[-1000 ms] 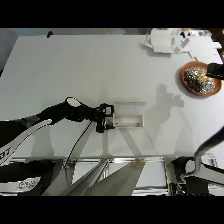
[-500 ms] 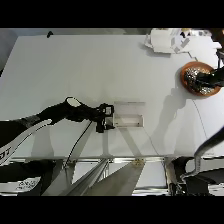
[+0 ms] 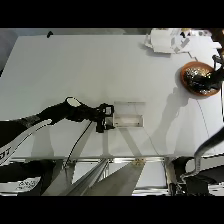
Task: Fold the box and place the chain.
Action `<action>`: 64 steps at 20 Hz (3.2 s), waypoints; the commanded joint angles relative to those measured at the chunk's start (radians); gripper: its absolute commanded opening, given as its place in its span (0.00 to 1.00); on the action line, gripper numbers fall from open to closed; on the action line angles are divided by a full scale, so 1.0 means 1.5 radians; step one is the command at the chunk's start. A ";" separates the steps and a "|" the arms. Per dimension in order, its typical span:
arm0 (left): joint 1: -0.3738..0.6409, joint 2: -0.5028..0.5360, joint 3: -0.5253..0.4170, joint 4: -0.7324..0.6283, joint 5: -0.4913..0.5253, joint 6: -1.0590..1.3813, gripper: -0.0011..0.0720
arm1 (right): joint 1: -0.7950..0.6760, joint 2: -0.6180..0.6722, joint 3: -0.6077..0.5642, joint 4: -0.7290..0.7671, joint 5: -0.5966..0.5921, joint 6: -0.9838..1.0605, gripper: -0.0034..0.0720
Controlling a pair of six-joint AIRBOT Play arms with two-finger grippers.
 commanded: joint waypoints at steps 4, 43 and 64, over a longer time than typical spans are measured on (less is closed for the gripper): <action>0.000 0.001 0.001 0.000 0.000 0.000 0.03 | 0.000 0.008 0.000 -0.002 0.032 0.001 0.07; 0.000 0.001 0.001 0.000 0.000 0.000 0.03 | 0.287 0.672 -0.001 0.416 0.341 -0.170 0.07; 0.000 0.001 0.001 0.000 0.000 0.000 0.03 | 0.654 0.623 -0.427 0.325 -0.065 -0.154 0.07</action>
